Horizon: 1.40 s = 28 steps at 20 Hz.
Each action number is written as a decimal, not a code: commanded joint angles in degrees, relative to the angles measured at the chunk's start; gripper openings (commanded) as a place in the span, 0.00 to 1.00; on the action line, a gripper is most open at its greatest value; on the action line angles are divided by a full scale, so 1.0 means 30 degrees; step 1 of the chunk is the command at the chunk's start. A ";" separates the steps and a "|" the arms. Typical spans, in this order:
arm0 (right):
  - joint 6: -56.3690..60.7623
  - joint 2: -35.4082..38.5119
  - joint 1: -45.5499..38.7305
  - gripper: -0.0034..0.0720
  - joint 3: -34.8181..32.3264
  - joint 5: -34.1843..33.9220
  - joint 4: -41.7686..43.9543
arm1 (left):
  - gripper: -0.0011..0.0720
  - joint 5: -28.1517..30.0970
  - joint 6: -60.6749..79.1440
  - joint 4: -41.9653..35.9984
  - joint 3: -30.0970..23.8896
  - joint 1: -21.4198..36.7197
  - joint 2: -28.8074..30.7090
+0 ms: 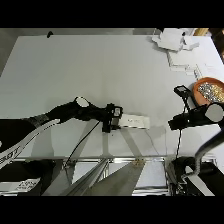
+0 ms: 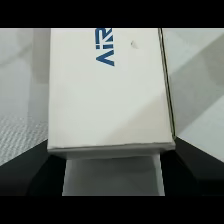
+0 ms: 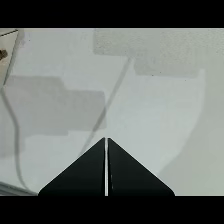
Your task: Fold the box and place the chain.
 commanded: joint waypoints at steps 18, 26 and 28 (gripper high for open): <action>0.0000 0.0015 -0.0015 0.07 0.0007 0.0007 0.0000 | 0.69 -0.3038 -1.9271 1.2939 0.0007 1.8994 0.8874; 0.0000 0.0022 -0.0015 0.07 0.0007 0.0007 0.0000 | 0.81 -0.5049 -2.1515 1.6145 0.0000 2.0735 0.8874; 0.0000 0.0022 -0.0015 0.07 0.0007 0.0007 0.0000 | 0.81 -0.5916 -2.2454 1.6808 0.0000 2.0735 0.8874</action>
